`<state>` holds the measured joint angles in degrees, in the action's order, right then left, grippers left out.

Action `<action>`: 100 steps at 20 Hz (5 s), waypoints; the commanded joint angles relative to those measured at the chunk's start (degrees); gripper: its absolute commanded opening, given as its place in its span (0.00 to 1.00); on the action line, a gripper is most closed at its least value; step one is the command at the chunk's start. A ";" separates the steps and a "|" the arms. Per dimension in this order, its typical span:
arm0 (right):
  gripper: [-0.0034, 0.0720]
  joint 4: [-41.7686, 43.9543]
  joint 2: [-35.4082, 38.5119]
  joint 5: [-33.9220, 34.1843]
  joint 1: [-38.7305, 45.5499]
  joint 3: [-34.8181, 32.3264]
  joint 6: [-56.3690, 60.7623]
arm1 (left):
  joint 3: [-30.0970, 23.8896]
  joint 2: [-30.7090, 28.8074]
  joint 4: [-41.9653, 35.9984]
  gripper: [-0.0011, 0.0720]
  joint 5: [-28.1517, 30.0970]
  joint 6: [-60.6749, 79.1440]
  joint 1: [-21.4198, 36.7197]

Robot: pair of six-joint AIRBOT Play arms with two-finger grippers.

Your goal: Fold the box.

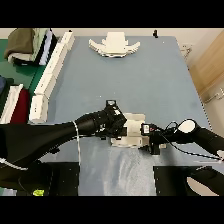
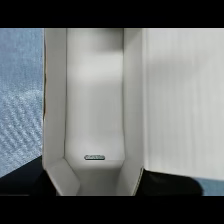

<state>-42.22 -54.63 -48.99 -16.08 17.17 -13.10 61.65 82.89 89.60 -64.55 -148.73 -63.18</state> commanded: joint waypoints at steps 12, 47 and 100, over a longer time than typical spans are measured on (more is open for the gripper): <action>0.85 0.02 -0.04 -0.02 -0.04 0.02 0.00 | 2.71 3.96 3.28 0.32 -1.92 -2.08 -4.00; 0.85 0.02 -0.04 -0.02 -0.04 0.02 0.00 | 16.15 -1.40 1.22 0.44 -28.68 12.81 1.86; 0.85 0.00 -0.04 0.00 -0.02 0.02 0.00 | -35.06 -17.22 -70.31 0.91 26.64 167.53 27.56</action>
<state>-42.24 -54.63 -48.99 -16.05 17.15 -13.08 26.61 65.63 17.02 -38.68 20.45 -35.51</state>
